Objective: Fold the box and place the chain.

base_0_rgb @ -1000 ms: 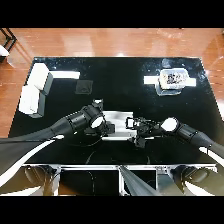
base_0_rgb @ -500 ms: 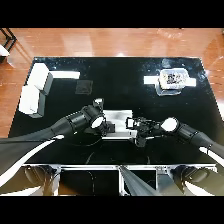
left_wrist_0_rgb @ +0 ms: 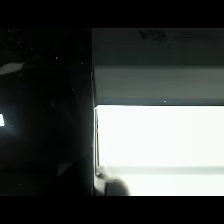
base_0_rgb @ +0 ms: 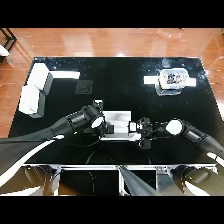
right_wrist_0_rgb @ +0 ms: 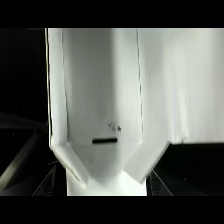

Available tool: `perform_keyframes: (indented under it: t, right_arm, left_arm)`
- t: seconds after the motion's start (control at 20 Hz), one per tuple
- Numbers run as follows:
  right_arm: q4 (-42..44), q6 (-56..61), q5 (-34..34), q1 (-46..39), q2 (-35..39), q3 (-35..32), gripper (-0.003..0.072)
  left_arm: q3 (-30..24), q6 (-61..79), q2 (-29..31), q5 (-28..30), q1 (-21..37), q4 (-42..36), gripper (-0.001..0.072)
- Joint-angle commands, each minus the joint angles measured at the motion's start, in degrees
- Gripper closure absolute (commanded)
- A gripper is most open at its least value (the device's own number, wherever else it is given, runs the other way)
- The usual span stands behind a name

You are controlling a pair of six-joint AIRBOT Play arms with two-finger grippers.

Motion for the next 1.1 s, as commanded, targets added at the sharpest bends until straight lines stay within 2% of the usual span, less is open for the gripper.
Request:
perform_keyframes:
  t: [0.0, 0.35, 0.45, 0.5, 0.55, 0.6, 1.05]
  right_arm:
    - [-1.53, 0.79, -1.11, 0.17, 0.57, 0.07, -0.0016]
    - [5.44, -4.92, -3.98, 0.22, -0.83, 0.07, -0.0014]
    - [5.77, -4.85, -3.96, 0.72, -0.83, 0.07, 0.0260]
    - [5.92, -4.83, -3.91, 1.22, -0.83, 0.07, 0.0266]
    - [5.92, -4.83, -3.63, 1.81, -0.83, 0.07, 0.0321]
    - [5.92, -4.72, -3.21, 2.40, -0.83, 0.07, 0.0441]
    - [11.47, -3.78, -6.54, 4.48, -0.85, 0.07, 0.0450]
  left_arm:
    - [0.04, 0.15, 0.02, -0.15, 0.00, 0.94, 0.0686]
    - [0.04, 0.15, -0.02, -0.24, -0.02, 1.31, 0.0686]
    - [0.04, 0.15, -0.02, -0.24, -0.02, 1.31, 0.0686]
    - [0.04, 0.15, -0.02, -0.24, -0.02, 1.31, 0.0686]
    - [0.04, 0.15, -0.02, -0.24, -0.02, 1.31, 0.0686]
    - [0.04, 0.13, -0.02, -0.24, -0.02, 1.29, 0.0686]
    - [0.04, 0.15, -0.02, -0.20, -0.02, 0.92, 0.0686]
